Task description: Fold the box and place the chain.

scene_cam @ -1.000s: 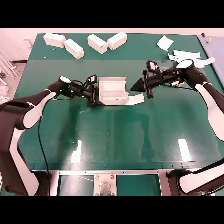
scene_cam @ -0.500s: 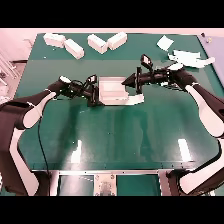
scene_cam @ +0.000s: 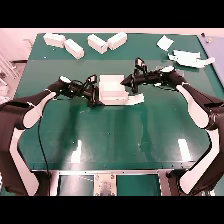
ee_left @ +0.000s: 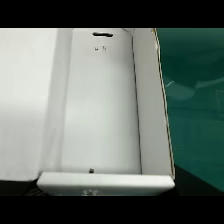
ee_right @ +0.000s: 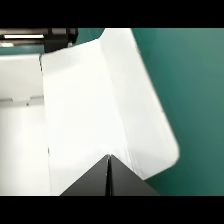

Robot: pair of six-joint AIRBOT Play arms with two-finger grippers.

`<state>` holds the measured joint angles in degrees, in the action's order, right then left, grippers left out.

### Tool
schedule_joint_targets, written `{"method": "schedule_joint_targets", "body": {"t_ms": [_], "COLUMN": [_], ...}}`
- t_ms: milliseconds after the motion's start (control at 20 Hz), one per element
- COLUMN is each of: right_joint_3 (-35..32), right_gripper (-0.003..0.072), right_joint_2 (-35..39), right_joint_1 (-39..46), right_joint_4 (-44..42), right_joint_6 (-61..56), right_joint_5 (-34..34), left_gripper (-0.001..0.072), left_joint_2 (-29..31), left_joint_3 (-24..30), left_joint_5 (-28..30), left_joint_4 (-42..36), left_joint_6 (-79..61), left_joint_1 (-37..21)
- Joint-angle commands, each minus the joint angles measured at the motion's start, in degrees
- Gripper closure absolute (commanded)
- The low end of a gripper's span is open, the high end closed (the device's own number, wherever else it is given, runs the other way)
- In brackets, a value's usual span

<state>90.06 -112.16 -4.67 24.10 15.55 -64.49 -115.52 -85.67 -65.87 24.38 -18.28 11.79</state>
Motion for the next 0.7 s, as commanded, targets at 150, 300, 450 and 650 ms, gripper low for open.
{"method": "schedule_joint_targets", "body": {"t_ms": [150,300,450,650], "right_joint_3": [0.4,0.7,1.2,1.2], "right_gripper": [0.0687,0.0686,0.0687,0.0689], "right_joint_2": [-2.0,-2.0,0.1,7.1], "right_joint_1": [-1.2,-1.3,-0.7,0.5], "right_joint_4": [7.5,8.3,7.7,9.3], "right_joint_6": [-0.5,-0.3,-0.4,-5.7], "right_joint_5": [0.2,0.2,-0.1,-0.6], "left_gripper": [0.0082,0.0082,0.0082,0.0082], "left_joint_2": [0.0,0.0,0.0,0.0], "left_joint_3": [0.0,0.0,0.0,0.0], "left_joint_5": [0.1,0.4,0.3,0.5], "left_joint_4": [0.0,0.0,0.0,0.0], "left_joint_6": [0.0,0.0,0.0,0.0], "left_joint_1": [0.0,0.0,0.0,0.0]}}
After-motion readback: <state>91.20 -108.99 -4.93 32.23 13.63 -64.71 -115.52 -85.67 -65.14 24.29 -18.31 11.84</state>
